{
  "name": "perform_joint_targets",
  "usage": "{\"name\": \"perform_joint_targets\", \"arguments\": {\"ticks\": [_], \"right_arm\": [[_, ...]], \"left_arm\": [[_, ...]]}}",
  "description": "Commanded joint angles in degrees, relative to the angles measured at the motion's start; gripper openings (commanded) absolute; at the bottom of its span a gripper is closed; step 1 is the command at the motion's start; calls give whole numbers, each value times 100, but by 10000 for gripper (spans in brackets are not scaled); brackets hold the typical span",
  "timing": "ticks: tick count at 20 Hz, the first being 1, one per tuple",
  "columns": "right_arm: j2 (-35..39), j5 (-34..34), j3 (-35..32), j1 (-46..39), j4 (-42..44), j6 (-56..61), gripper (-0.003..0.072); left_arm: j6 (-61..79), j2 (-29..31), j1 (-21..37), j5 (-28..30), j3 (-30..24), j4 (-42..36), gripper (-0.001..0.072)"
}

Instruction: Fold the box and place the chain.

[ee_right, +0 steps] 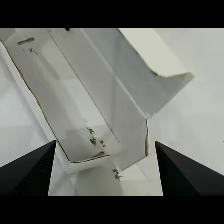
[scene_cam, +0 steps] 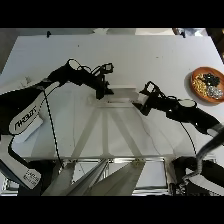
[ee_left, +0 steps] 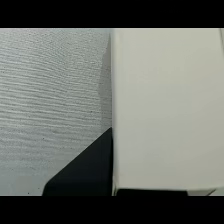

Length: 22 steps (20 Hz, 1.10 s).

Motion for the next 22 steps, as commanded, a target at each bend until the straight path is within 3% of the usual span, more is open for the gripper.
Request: {"name": "perform_joint_targets", "arguments": {"ticks": [1,6,11,16,22], "right_arm": [[-382,573,509,-170,-1268,841,691],[-798,1137,1156,-376,-2020,1091,691],[-1344,2288,1797,-592,-2570,1091,691],[-1950,2798,2350,-592,-2610,1102,691],[-2251,3001,2430,-586,-2767,1084,691]], "left_arm": [[4,-2,-2,2,0,-2,12],[2,-2,-2,2,0,0,12],[4,-2,-2,0,0,0,12],[2,-2,-2,2,0,0,12],[2,-2,-2,2,0,0,12]]}}
